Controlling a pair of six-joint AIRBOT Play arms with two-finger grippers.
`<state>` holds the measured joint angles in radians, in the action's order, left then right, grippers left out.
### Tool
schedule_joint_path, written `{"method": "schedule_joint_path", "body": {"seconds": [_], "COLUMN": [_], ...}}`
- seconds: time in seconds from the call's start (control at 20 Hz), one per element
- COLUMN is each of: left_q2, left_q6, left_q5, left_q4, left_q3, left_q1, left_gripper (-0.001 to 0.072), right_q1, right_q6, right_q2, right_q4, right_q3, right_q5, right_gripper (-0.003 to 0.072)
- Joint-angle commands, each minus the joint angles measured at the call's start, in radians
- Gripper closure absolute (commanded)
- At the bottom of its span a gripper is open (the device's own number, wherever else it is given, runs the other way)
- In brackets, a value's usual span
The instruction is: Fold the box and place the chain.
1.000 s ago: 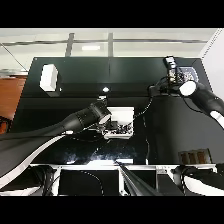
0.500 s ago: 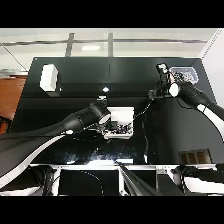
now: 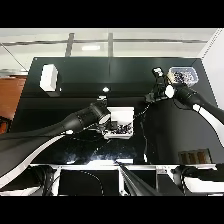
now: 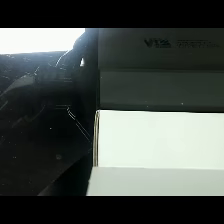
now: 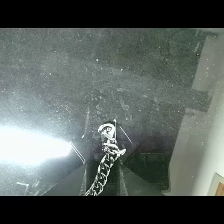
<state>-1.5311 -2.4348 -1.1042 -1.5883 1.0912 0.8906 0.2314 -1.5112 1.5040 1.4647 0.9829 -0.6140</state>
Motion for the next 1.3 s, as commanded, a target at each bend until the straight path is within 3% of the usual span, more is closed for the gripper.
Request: {"method": "schedule_joint_path", "body": {"seconds": [0.0,0.05,0.25,0.4,0.55,0.75,0.95,1.1,1.25], "left_q2": [-0.001,-0.001,-0.001,-0.001,-0.001,-0.001,-0.001,-0.001,-0.001], "left_q6": [0.000,0.000,0.000,0.000,0.000,0.000,0.000,0.000,0.000], "left_q5": [0.000,0.000,0.000,0.000,-0.001,0.000,0.000,0.000,0.000], "left_q4": [0.000,0.000,0.000,0.000,-0.001,-0.001,-0.001,0.000,-0.001], "left_q3": [0.000,0.000,0.000,0.000,0.000,0.000,0.000,0.000,0.000], "left_q1": [-0.001,-0.001,-0.001,-0.001,-0.001,-0.001,-0.001,-0.001,-0.001], "left_gripper": [0.0677,0.0677,0.0677,0.0677,0.0677,0.0677,0.0677,0.0677,0.0677], "right_q1": [0.001,0.001,0.001,-0.001,-0.001,-0.001,-0.001,0.000,0.016], "right_q6": [0.000,0.000,0.000,0.000,0.021,0.126,0.147,0.186,0.270], "right_q2": [0.002,0.002,-0.023,-0.112,-0.252,-0.504,-0.714,-0.755,-0.744], "right_q4": [-0.002,-0.001,-0.001,-0.001,-0.002,-0.111,-0.196,-0.425,-0.692], "right_q3": [0.000,0.000,0.018,0.034,0.034,0.042,0.175,0.278,0.282], "right_q5": [-0.030,-0.041,-0.101,-0.130,-0.209,-0.430,-0.562,-0.611,-0.619], "right_gripper": [0.0549,0.0626,0.0643,0.0644,0.0644,0.0644,0.0644,0.0644,0.0644]}}
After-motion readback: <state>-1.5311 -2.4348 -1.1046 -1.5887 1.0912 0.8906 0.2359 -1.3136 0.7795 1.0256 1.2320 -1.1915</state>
